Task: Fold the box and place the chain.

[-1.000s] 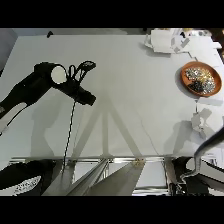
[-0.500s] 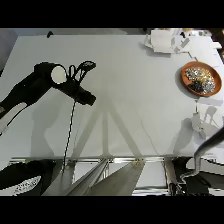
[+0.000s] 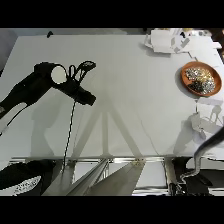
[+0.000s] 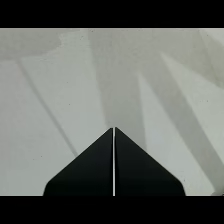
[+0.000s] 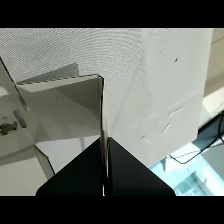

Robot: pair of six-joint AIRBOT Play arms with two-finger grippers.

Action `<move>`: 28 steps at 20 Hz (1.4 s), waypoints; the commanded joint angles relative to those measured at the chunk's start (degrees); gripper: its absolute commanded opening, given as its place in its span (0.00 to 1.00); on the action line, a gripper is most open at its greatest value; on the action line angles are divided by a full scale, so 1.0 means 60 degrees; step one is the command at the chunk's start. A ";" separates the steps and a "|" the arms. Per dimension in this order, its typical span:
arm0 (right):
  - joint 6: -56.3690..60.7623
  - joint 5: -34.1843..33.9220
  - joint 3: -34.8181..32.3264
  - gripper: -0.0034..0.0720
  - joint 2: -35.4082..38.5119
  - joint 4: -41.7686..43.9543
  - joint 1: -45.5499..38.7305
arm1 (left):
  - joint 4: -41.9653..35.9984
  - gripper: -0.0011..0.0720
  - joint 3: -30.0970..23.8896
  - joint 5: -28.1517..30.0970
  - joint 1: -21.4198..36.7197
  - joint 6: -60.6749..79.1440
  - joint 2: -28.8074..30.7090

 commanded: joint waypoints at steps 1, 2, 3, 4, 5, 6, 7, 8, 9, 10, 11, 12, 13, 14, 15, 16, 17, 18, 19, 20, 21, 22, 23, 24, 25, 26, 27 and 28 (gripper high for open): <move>-0.0036 0.0219 0.0011 0.07 0.0095 0.0069 0.0317 | 0.0000 0.03 -0.0004 0.0000 -0.0007 0.0004 -0.0004; -0.0182 0.0259 0.0011 0.07 0.0284 0.0200 0.0648 | 0.0000 0.03 -0.0004 0.0000 -0.0007 0.0004 -0.0004; -0.0204 0.0262 0.0007 0.07 0.0525 0.0517 0.1096 | 0.0000 0.03 -0.0004 0.0000 -0.0007 0.0004 -0.0004; -0.0324 0.0270 0.0007 0.07 0.0794 0.1027 0.1566 | 0.0000 0.03 -0.0004 0.0000 -0.0007 0.0004 -0.0004; -0.0583 0.0324 0.0000 0.07 0.1104 0.1778 0.2098 | 0.0000 0.03 -0.0004 0.0000 -0.0007 0.0004 -0.0004; -0.0699 0.0423 -0.0011 0.07 0.1395 0.2419 0.2597 | 0.0000 0.03 -0.0004 0.0000 -0.0007 0.0004 -0.0004; -0.0714 0.0612 -0.0055 0.07 0.1705 0.3045 0.3118 | 0.0000 0.03 -0.0004 0.0000 -0.0007 0.0004 -0.0004; -0.0794 0.0736 -0.0211 0.07 0.2055 0.3606 0.3625 | 0.0000 0.03 -0.0004 0.0000 -0.0007 0.0004 -0.0004; -0.0794 0.0678 -0.0506 0.07 0.2455 0.4160 0.4069 | 0.0000 0.03 -0.0004 0.0000 -0.0007 0.0004 -0.0004; -0.0765 0.0444 -0.1002 0.07 0.2962 0.4889 0.4528 | 0.0000 0.03 -0.0004 0.0000 -0.0007 0.0004 -0.0004; -0.0769 0.0149 -0.1577 0.07 0.3493 0.5599 0.4954 | 0.0000 0.03 -0.0004 0.0000 -0.0007 0.0004 -0.0004; -0.0765 -0.0244 -0.2273 0.07 0.4095 0.6244 0.5442 | 0.0000 0.03 -0.0004 0.0000 -0.0007 0.0004 -0.0004; -0.0736 -0.0656 -0.2922 0.07 0.4685 0.6750 0.5909 | 0.0000 0.03 -0.0004 0.0000 -0.0007 0.0004 -0.0004; -0.0525 -0.1122 -0.3592 0.07 0.5337 0.7162 0.6426 | 0.0000 0.03 -0.0004 0.0000 -0.0007 0.0004 -0.0004; -0.0270 -0.1537 -0.4131 0.07 0.5894 0.7537 0.6896 | 0.0000 0.03 -0.0004 0.0004 -0.0007 0.0004 -0.0004; 0.0007 -0.1909 -0.4623 0.07 0.6448 0.7927 0.7388 | 0.0000 0.03 -0.0004 0.0000 -0.0007 0.0004 -0.0004; 0.0178 -0.2153 -0.4976 0.07 0.6881 0.8255 0.7839 | 0.0000 0.03 -0.0004 0.0004 -0.0007 0.0004 -0.0004; 0.0408 -0.2357 -0.5257 0.07 0.7246 0.8444 0.8335 | 0.0000 0.03 -0.0004 0.0004 -0.0007 0.0004 -0.0004; 0.0667 -0.2528 -0.5439 0.07 0.7475 0.8484 0.8779 | 0.0000 0.03 -0.0004 0.0004 -0.0007 0.0004 -0.0004; 0.0914 -0.2663 -0.5581 0.07 0.7595 0.8484 0.9249 | -0.0004 0.03 -0.0004 0.0004 -0.0007 0.0004 -0.0004; 0.0994 -0.2732 -0.5657 0.07 0.7606 0.8484 0.9697 | 0.0000 0.03 -0.0004 0.0004 -0.0007 0.0004 -0.0004; 0.1133 -0.2816 -0.5701 0.07 0.7599 0.8470 1.0109 | 0.0000 0.03 -0.0004 0.0011 -0.0007 0.0007 -0.0004; 0.1235 -0.2958 -0.5727 0.07 0.7599 0.8462 1.0491 | 0.0055 0.03 -0.0004 0.0208 -0.0007 0.0004 -0.0007; 0.1435 -0.3151 -0.5730 0.07 0.7599 0.8448 1.0874 | 0.0036 0.03 -0.0004 0.0517 -0.0007 0.0000 -0.0007; 0.1606 -0.3355 -0.5730 0.07 0.7595 0.8451 1.1176 | -0.0051 0.03 -0.0004 0.0627 -0.0007 0.0000 -0.0004; 0.1730 -0.3570 -0.5730 0.07 0.7595 0.8451 1.1446 | -0.0157 0.03 -0.0004 0.0397 -0.0011 0.0015 -0.0004; 0.1847 -0.3687 -0.5730 0.07 0.7595 0.8451 1.1646 | -0.0120 0.03 -0.0004 0.0138 -0.0011 0.0142 -0.0007; 0.1923 -0.3756 -0.5730 0.07 0.7595 0.8451 1.1814 | -0.0131 0.03 -0.0007 0.0073 -0.0007 0.0576 -0.0007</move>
